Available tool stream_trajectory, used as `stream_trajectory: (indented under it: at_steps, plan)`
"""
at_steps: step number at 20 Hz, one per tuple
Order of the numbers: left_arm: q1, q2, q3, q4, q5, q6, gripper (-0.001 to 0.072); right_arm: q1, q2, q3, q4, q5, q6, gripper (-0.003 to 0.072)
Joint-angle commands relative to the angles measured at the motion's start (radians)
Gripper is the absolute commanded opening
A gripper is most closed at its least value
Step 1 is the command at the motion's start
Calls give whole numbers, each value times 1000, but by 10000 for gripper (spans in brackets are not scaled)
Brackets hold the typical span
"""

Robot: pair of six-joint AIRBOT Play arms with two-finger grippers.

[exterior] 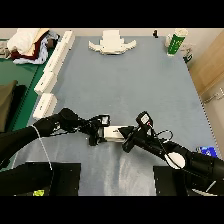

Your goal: Fold the box.

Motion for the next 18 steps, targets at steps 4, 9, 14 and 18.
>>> stream_trajectory:
  at_steps: [4, 9, 14, 18]
  plan:
    - [0, 0, 0, 0, 0, 0, 512, -123, 53, 100, -6, 132, -58, 6]
    - [0, 0, 0, 0, 0, 0, 512, -461, -87, 365, -199, 582, 45, 6]
    - [0, 0, 0, 0, 0, 0, 512, -597, -381, 702, -784, 1114, 589, 5]
    - [0, 0, 0, 0, 0, 0, 512, -597, -524, 818, -842, 1365, 790, 6]
